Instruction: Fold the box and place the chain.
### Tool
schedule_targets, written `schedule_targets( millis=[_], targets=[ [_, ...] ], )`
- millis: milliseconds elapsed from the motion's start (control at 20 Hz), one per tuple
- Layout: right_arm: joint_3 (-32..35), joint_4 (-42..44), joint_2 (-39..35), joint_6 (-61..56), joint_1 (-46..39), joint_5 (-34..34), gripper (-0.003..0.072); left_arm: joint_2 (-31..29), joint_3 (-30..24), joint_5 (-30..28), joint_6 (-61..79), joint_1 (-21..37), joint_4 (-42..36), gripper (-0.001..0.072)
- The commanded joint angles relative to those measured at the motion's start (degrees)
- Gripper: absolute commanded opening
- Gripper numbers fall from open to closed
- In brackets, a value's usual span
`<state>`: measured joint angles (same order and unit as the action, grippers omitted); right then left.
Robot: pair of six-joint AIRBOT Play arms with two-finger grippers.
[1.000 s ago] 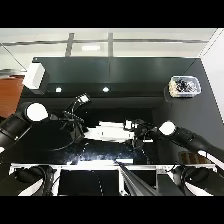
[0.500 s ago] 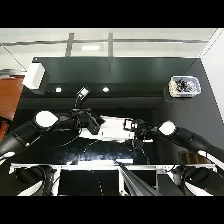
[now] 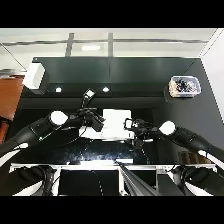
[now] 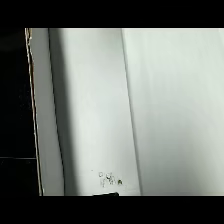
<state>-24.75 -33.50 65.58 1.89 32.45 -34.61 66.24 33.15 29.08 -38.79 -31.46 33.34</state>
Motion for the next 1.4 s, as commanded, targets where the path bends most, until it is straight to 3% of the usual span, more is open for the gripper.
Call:
schedule_targets(
  millis=[0,50,100,150,200,250,300,500,600,750,950,1100,1250,1350],
  targets=[
    [0.0,-0.1,0.0,0.0,0.1,0.0,0.0411,-1.0,2.6,5.3,0.0,2.8,5.4,0.0032],
    [0.0,-0.1,0.0,0.0,0.1,0.0,0.0411,-2.1,3.4,8.4,0.0,4.5,6.3,0.0044],
    [0.0,-0.2,0.0,0.0,0.1,0.0,0.0411,-3.3,3.8,11.2,0.0,6.1,7.0,0.0156],
    [0.0,-0.1,0.0,0.0,0.1,0.0,0.0411,-4.7,3.9,13.8,0.0,7.9,7.6,0.0316],
    [0.0,-0.1,0.0,0.0,0.1,0.0,0.0411,-6.2,3.9,16.6,0.0,9.6,9.0,0.0526],
    [0.0,-0.1,0.0,0.0,0.1,0.0,0.0411,-7.7,3.9,19.7,0.0,11.3,11.5,0.0659],
    [0.0,-0.1,0.0,0.0,0.1,0.0,0.0411,-8.9,3.9,22.7,0.0,12.7,14.3,0.0693],
    [0.0,-0.2,0.0,0.0,0.1,0.0,0.0411,-10.9,3.3,32.8,2.1,15.3,24.1,0.0691],
    [0.0,-0.1,0.0,0.0,0.1,0.0,0.0411,-10.9,1.7,34.8,13.1,14.7,24.3,0.0688],
    [0.0,-0.1,0.0,0.0,0.1,-0.1,0.0411,-10.6,-0.9,30.7,24.3,11.6,24.2,0.0688],
    [0.0,-0.2,0.0,0.0,0.1,0.0,0.0411,-9.0,-2.1,17.1,26.1,6.9,17.9,0.0687],
    [0.0,-0.1,0.0,0.0,0.1,0.0,0.0412,-5.5,-2.1,15.9,32.2,3.7,16.9,0.0685],
    [0.0,-0.2,0.0,0.0,0.1,0.0,0.0411,-1.9,-2.0,16.2,32.1,2.8,16.2,0.0598],
    [0.0,-0.1,0.0,0.0,0.1,0.0,0.0411,-1.1,-2.0,16.3,32.2,2.9,13.8,0.0598]
  ],
)
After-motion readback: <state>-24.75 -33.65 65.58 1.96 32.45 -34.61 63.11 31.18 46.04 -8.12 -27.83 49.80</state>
